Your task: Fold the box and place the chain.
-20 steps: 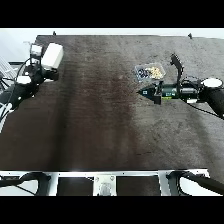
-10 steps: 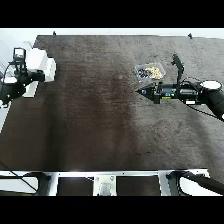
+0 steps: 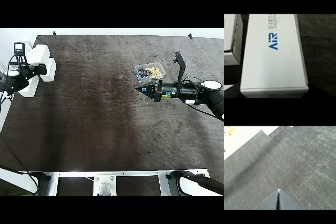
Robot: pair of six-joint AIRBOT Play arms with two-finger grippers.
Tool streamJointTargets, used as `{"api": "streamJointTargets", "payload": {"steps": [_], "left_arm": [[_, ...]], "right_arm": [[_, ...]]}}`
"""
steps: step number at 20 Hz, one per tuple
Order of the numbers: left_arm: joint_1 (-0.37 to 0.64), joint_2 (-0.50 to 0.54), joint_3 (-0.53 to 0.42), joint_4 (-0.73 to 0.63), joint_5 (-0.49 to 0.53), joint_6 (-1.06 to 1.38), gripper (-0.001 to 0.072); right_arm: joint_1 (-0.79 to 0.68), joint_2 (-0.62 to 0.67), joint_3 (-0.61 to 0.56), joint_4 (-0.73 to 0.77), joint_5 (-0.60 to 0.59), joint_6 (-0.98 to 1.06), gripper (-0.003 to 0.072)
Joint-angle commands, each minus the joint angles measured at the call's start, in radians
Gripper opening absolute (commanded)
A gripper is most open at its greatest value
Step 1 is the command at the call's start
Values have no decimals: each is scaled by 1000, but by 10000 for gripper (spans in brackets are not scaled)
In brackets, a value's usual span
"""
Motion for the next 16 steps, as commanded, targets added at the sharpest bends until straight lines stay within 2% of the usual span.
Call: {"api": "streamJointTargets", "payload": {"steps": [1,5,6,7,8,10,11,13,15,16], "left_arm": [[-1,-50,14,-24,-9,-37,21],[-1,-72,17,-33,-25,-38,28],[-1,-72,17,-34,-24,-39,275],[-1,-72,21,-37,-20,-41,589],[-1,-71,23,-40,-15,-41,652],[-1,-71,23,-48,-14,-40,657],[-1,-71,23,-48,-11,-41,720],[-1,-66,24,-47,-8,-39,720],[0,-59,38,-42,-7,-19,720],[0,-48,43,-40,-6,-5,720]], "right_arm": [[1,0,0,21,-7,0,11],[1,0,0,25,-7,0,11],[1,0,0,25,-7,-1,24],[1,0,0,25,-7,0,79],[1,0,0,26,-7,0,81],[1,0,0,26,-6,0,83],[1,0,0,25,-6,0,92],[1,0,0,25,-6,0,94],[1,0,0,25,-6,0,190],[1,0,0,24,-6,0,199]]}}
